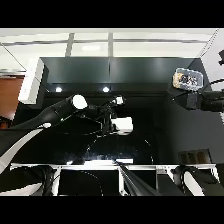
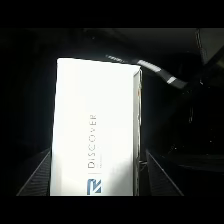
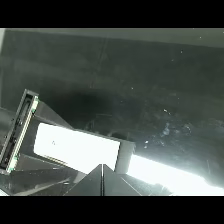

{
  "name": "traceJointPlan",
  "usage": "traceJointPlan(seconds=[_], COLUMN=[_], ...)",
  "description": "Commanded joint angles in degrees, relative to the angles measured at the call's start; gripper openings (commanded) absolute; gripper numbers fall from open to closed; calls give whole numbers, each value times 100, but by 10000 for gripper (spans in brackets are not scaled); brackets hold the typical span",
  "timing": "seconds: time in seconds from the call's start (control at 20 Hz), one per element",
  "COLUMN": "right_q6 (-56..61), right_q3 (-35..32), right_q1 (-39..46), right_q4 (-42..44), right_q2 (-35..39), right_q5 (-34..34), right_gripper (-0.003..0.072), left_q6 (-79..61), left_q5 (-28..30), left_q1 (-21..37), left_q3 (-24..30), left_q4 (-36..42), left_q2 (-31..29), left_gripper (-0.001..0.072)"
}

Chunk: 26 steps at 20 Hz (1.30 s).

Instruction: Fold the box and place the chain.

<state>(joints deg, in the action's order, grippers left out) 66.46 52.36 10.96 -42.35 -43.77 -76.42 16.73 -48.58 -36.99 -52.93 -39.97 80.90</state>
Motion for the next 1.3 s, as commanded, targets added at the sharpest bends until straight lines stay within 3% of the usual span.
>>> traceJointPlan(seconds=[0.0, 0.25, 0.65, 0.7, 0.75, 0.8, 0.85, 1.05, 1.25], right_q6=[0, 0, 42, 44, 44, 44, 44, 42, 42], right_q3=[0, 0, 0, 0, 0, 0, 0, 0, 0], right_q1=[4, 4, 4, 4, 4, 4, 4, 4, 4], right_q4=[2, 2, 2, 9, 11, 9, 11, 9, 9], right_q2=[7, 7, 7, 7, 7, 7, 7, 7, 7], right_q5=[2, 2, 0, -2, -2, -4, -4, -87, -146], right_gripper=[9, 9, 9, 9, 9, 9, 9, 9, 9], left_q6=[0, 0, -155, -153, -33, 254, 549, 2184, 3698], left_q5=[-11, 90, 682, 680, 651, 570, 367, -586, -1893], left_q1=[-11, -232, -605, -629, -627, -592, -522, 68, 1233], left_q3=[-7, -7, -7, -7, -9, -17, -42, -26, -26], left_q4=[-13, -527, -597, -704, -809, -955, -1126, -2216, -3075], left_q2=[11, 35, 481, 485, 461, 420, 354, -125, -859], left_gripper=[710, 710, 708, 692, 577, 398, 325, 279, 280])
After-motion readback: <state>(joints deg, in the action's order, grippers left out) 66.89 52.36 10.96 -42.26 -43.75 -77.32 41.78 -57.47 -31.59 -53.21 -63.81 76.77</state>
